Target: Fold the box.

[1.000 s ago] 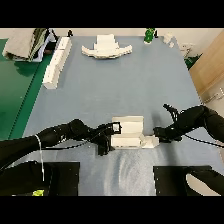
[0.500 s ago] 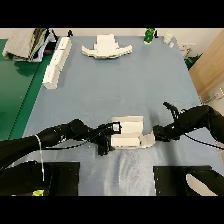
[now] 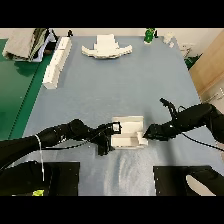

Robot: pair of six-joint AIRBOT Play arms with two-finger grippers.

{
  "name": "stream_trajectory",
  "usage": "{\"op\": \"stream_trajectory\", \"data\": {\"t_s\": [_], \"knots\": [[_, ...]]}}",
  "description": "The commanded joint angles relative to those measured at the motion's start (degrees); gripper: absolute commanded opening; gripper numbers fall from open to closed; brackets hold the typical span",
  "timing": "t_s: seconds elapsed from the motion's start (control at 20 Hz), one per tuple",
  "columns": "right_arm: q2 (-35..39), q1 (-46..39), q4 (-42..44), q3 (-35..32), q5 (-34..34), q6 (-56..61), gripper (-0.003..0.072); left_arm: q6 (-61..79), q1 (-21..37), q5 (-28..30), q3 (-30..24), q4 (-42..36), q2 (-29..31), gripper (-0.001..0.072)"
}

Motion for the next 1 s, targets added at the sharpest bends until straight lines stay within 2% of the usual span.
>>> {"op": "stream_trajectory", "data": {"t_s": [0.0,0.1,0.2,0.4,0.5,0.7,0.95], "knots": [[-1.64,4.61,0.79,0.13,4.02,1.66,0.0448,0.02,0.00,0.00,-0.02,0.00,-0.02,0.0466],[-4.15,7.74,-0.59,1.40,4.76,4.39,0.0446,0.00,0.00,0.00,-0.02,0.00,-0.02,0.0466],[-5.99,12.17,-5.99,3.82,6.19,9.70,0.0432,0.02,0.00,0.00,-0.02,0.00,-0.02,0.0467],[-9.33,23.82,-25.59,9.94,4.96,28.83,0.0420,0.00,0.00,0.00,-0.02,0.00,-0.02,0.0466],[-11.63,29.09,-32.26,12.50,3.39,37.38,0.0420,0.02,0.00,0.00,-0.02,0.00,-0.02,0.0466],[-16.41,36.50,-36.81,15.72,3.08,48.37,0.0420,0.02,0.00,0.00,-0.02,0.00,-0.02,0.0466],[-20.57,40.72,-38.36,17.22,3.26,57.24,0.0420,0.02,0.00,0.00,-0.02,0.00,-0.02,0.0466]]}}
